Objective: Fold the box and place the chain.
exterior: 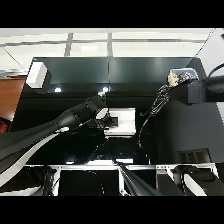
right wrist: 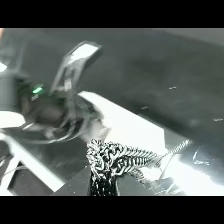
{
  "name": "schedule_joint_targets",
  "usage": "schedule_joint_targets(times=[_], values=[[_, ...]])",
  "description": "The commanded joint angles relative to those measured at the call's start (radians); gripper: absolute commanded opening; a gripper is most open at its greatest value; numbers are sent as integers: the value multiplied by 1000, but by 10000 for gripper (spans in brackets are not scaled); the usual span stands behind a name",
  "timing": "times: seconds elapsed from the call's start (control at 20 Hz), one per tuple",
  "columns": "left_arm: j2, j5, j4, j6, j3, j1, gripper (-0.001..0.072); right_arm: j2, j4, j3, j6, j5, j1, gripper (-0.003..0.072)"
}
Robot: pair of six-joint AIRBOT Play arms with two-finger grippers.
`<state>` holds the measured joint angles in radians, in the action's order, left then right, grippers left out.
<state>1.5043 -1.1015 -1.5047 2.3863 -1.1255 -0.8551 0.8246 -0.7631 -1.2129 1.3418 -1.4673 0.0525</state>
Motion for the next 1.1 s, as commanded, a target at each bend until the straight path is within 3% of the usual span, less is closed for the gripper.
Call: schedule_joint_targets(times=[0.0,0.7,1.05], values=[[0,-1,6,0,-1,0,25,-3,34,26,12,52,112,8],[0,-3,6,0,-1,0,25,-1,194,24,7,225,164,8],[0,-3,6,0,-1,0,25,0,229,-45,-11,294,166,9]])
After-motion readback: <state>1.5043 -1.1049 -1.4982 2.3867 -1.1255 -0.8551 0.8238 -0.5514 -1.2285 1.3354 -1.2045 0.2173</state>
